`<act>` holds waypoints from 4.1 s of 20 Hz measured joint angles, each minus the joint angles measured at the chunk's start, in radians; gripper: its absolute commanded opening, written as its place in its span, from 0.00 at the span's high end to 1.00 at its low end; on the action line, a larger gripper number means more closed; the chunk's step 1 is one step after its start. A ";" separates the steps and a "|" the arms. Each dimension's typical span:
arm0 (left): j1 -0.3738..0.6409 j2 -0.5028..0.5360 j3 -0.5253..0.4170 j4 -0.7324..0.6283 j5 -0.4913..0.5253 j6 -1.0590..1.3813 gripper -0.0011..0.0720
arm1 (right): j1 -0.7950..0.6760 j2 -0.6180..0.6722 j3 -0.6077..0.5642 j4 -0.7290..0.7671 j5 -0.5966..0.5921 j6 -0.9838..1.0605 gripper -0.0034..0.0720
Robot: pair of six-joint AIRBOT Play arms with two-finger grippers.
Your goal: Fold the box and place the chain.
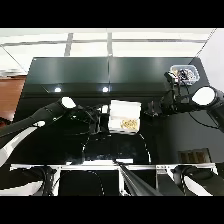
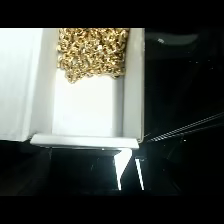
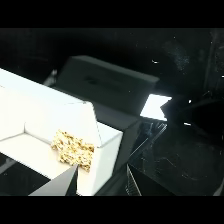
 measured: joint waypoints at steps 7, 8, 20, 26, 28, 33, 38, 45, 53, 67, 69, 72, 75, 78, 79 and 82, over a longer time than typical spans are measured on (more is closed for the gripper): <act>-0.042 -0.005 0.001 -0.001 0.021 -0.019 0.02 | 0.000 0.000 0.000 0.000 -0.001 0.000 0.46; -0.043 -0.006 0.002 -0.001 0.030 -0.029 0.02 | 0.000 0.000 0.000 0.000 -0.001 0.000 0.46; -0.072 -0.048 0.054 0.003 0.028 -0.074 0.02 | 0.000 0.000 0.000 0.000 -0.002 0.000 0.46; -0.076 -0.051 0.059 -0.002 0.042 -0.082 0.02 | 0.000 0.000 0.000 0.000 -0.002 0.000 0.46; -0.077 -0.051 0.059 -0.004 0.045 -0.085 0.02 | 0.000 0.000 0.000 0.000 -0.002 0.000 0.46; -0.077 -0.053 0.060 -0.005 0.058 -0.100 0.02 | 0.000 0.000 0.000 0.000 -0.005 0.000 0.46; -0.077 -0.055 0.064 -0.016 0.069 -0.099 0.02 | 0.000 0.000 0.000 0.000 -0.011 0.000 0.46; -0.077 -0.055 0.065 -0.023 0.067 -0.080 0.02 | 0.000 0.000 0.000 0.000 -0.016 0.000 0.46; -0.082 -0.055 0.065 -0.023 0.053 -0.065 0.02 | 0.000 0.000 0.000 0.000 -0.016 0.000 0.46; -0.110 -0.064 0.077 -0.026 0.075 -0.084 0.53 | 0.000 0.000 0.000 0.000 -0.016 0.000 0.46; -0.110 -0.061 0.077 -0.023 0.075 -0.093 0.53 | -0.004 0.000 0.002 -0.001 -0.015 -0.003 0.46; -0.109 -0.044 0.077 -0.019 0.098 -0.125 0.53 | -0.023 0.000 0.024 -0.001 -0.010 -0.004 0.46; -0.109 -0.032 0.077 -0.015 0.144 -0.144 0.53 | -0.037 0.000 0.068 0.000 -0.009 -0.008 0.38; -0.109 -0.032 0.077 0.002 0.158 -0.168 0.53 | -0.042 0.000 0.109 0.002 -0.018 -0.021 0.11; -0.109 -0.034 0.077 0.011 0.162 -0.180 0.53 | -0.043 0.000 0.117 0.002 -0.025 -0.030 0.11; -0.109 -0.041 0.077 0.048 0.173 -0.210 0.53 | -0.044 -0.010 0.131 0.003 -0.078 -0.066 0.12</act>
